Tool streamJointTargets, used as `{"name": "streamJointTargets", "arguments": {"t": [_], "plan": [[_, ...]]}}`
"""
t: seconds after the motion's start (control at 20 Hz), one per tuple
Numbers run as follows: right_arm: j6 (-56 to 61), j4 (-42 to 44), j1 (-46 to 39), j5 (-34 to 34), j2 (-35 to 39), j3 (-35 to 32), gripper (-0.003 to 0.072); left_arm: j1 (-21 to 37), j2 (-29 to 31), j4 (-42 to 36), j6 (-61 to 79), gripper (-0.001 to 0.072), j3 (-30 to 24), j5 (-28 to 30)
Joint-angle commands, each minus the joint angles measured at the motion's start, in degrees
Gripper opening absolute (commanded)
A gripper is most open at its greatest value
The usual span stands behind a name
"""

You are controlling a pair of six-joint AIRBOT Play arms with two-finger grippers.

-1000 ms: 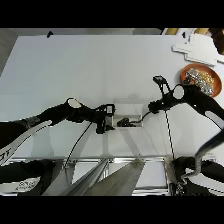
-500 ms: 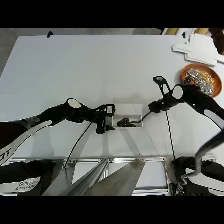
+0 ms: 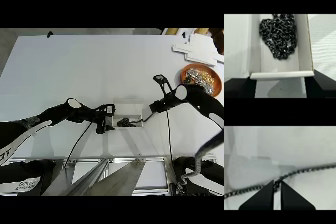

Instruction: Fold the box and place the chain.

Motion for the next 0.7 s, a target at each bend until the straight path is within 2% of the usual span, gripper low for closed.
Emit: {"name": "streamJointTargets", "arguments": {"t": [0.0,0.1,0.35,0.55,0.65], "plan": [[-0.74,0.55,0.04,4.11,7.28,0.04,0.0018,0.02,0.00,0.02,0.00,0.0151,0.04,0.02],[-2.16,2.40,0.04,6.49,11.54,0.02,0.0018,0.02,0.00,0.02,0.02,0.0151,0.04,-0.02],[-6.32,13.44,0.09,9.97,18.62,0.02,0.0018,0.02,0.00,0.02,0.02,0.0151,0.04,0.02],[-4.15,12.63,2.16,6.10,18.62,-1.05,0.0019,0.02,0.00,0.02,0.02,0.0151,0.04,0.00],[-0.13,9.42,2.16,3.98,16.61,-2.40,0.0031,0.02,0.00,0.02,0.00,0.0151,0.04,0.00]]}}
